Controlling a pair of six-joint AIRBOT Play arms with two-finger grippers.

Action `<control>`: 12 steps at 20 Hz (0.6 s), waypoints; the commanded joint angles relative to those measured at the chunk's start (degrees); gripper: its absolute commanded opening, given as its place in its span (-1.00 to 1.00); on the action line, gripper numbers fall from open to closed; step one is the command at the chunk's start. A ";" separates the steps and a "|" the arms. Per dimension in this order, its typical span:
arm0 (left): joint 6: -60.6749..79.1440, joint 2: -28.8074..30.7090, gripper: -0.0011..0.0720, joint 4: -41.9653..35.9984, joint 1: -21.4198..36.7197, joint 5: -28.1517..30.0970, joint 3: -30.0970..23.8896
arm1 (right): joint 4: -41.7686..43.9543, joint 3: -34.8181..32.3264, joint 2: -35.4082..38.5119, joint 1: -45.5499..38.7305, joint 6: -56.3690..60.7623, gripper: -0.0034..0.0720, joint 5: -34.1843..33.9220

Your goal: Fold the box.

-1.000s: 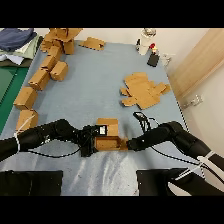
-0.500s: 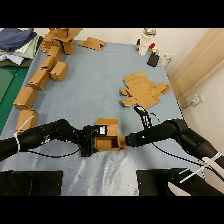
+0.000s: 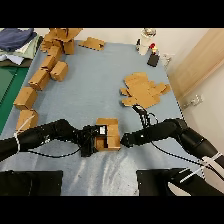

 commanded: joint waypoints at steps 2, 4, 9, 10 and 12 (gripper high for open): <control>0.00 0.07 0.31 0.00 0.00 0.00 0.00 | 1.16 0.04 -0.02 0.07 -0.09 0.21 0.13; 0.00 0.07 0.31 0.00 0.00 0.00 0.00 | 1.64 0.04 -0.17 0.07 -0.07 0.21 0.35; 0.00 0.07 0.31 0.00 0.00 0.00 0.00 | 3.67 0.46 -3.58 0.26 -0.07 0.21 1.62; 0.00 0.07 0.31 0.00 0.00 0.02 0.00 | 3.39 1.31 -4.11 0.90 0.11 0.21 1.62; 0.00 0.07 0.31 0.00 0.00 0.00 0.00 | 1.88 3.13 -4.72 2.43 3.65 0.21 1.55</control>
